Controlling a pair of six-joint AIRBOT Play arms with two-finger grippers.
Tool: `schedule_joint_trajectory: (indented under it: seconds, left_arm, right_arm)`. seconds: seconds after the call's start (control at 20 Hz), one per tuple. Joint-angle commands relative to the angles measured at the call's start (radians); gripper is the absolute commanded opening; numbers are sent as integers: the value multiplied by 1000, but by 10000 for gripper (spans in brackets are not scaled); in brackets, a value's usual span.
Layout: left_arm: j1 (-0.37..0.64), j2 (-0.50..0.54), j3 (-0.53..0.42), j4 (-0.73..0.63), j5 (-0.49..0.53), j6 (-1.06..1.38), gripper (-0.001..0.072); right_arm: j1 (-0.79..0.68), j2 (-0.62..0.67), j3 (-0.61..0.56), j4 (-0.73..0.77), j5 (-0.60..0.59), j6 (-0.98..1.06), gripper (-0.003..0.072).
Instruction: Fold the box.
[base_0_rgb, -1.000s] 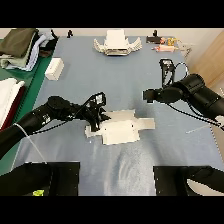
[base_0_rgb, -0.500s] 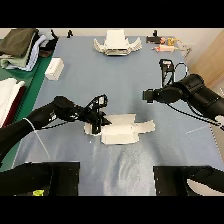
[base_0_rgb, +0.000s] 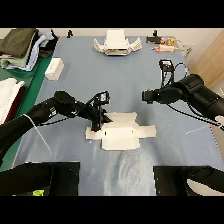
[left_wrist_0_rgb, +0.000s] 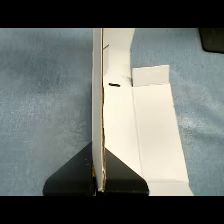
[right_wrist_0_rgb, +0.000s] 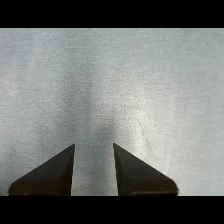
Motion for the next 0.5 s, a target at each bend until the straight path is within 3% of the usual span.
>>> schedule_joint_trajectory:
  seconds: [0.0, 0.45]
  left_arm:
    - [2, -9, 16, 7, -1, -19, 14]
    - [1, -49, 5, 4, -1, -19, 14]
  right_arm:
    - [0, -1, 0, 4, 0, 0, 380]
    - [0, -1, 0, 8, -19, 0, 380]
